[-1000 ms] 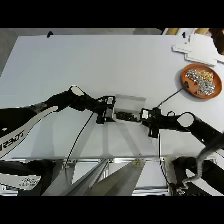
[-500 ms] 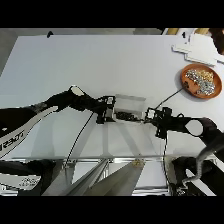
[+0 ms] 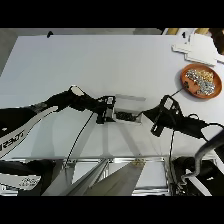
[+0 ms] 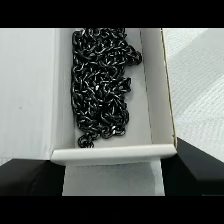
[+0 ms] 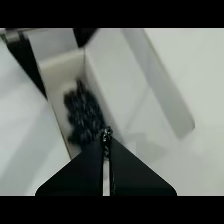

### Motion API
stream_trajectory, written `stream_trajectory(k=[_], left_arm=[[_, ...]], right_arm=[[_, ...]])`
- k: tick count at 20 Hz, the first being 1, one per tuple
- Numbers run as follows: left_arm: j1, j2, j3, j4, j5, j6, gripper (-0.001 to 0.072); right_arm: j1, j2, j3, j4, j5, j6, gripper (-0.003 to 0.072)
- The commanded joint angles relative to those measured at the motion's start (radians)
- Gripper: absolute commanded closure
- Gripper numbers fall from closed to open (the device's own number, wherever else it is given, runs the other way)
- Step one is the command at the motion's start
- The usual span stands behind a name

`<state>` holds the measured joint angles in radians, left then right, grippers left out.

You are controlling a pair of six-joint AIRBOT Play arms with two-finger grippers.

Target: Fold the box and place the chain.

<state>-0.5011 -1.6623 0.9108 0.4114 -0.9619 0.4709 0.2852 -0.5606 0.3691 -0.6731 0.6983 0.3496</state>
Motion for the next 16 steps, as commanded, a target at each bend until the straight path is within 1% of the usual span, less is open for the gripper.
stream_trajectory(k=[1, 3, 4, 7, 9, 13, 15, 16], left_arm=[[0.001, 0.001, 0.001, 0.0, 0.0, 0.0, 0.0573], [0.001, 0.001, 0.001, 0.0, 0.0, 0.0, 0.0573], [0.001, 0.001, 0.001, 0.0, 0.0, 0.0, 0.0573], [0.001, 0.001, 0.001, 0.0, 0.0, 0.0, 0.0573], [0.001, 0.001, 0.001, 0.0, 0.0, 0.0, 0.0573], [0.001, 0.001, 0.001, 0.0, 0.0, 0.0, 0.0573], [0.001, 0.001, 0.001, 0.0, 0.0, 0.0, 0.0573], [0.001, 0.001, 0.001, 0.0, 0.0, 0.0, 0.0573]], right_arm=[[0.001, -0.037, 0.074, 0.185, 0.032, -0.058, 0.0671], [0.001, -0.106, 0.141, 0.189, 0.098, -0.05, 0.0671], [0.001, -0.14, 0.16, 0.189, 0.11, -0.035, 0.0671], [0.022, -0.23, 0.172, 0.171, 0.128, -0.034, 0.067], [0.093, -0.279, 0.172, 0.148, 0.089, -0.033, 0.0669], [0.203, -0.366, 0.173, 0.151, -0.068, 0.023, 0.0668], [0.216, -0.412, 0.173, 0.147, -0.096, 0.046, 0.0666], [0.216, -0.436, 0.173, 0.146, -0.096, 0.046, 0.0635]])
